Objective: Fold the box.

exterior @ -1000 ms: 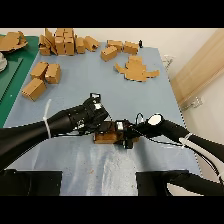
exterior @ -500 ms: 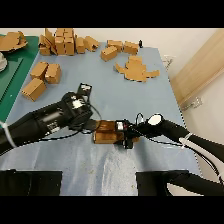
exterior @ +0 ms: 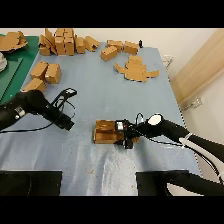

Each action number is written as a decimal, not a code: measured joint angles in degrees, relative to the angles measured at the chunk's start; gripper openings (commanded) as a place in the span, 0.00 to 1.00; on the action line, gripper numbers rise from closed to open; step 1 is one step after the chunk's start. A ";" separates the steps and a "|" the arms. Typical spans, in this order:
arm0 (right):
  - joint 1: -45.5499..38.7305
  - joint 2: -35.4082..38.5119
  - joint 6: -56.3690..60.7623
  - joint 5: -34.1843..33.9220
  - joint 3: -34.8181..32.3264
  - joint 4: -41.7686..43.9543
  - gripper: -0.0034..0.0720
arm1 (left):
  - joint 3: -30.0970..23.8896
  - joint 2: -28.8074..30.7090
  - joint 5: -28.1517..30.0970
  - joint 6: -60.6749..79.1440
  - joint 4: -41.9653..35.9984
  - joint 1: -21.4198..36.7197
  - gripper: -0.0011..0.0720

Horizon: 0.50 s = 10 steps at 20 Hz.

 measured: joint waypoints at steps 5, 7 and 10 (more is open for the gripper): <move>0.00 0.00 0.00 -0.04 0.00 0.00 0.72 | 1.11 -4.55 2.40 43.63 -26.29 5.86 0.03; 0.00 0.00 0.00 -0.09 0.00 0.00 0.72 | 1.60 -7.98 1.03 50.95 -30.05 7.08 0.03; 0.00 0.00 0.00 -0.15 0.00 0.00 0.72 | -0.28 -12.13 -7.69 55.34 -34.73 8.50 0.03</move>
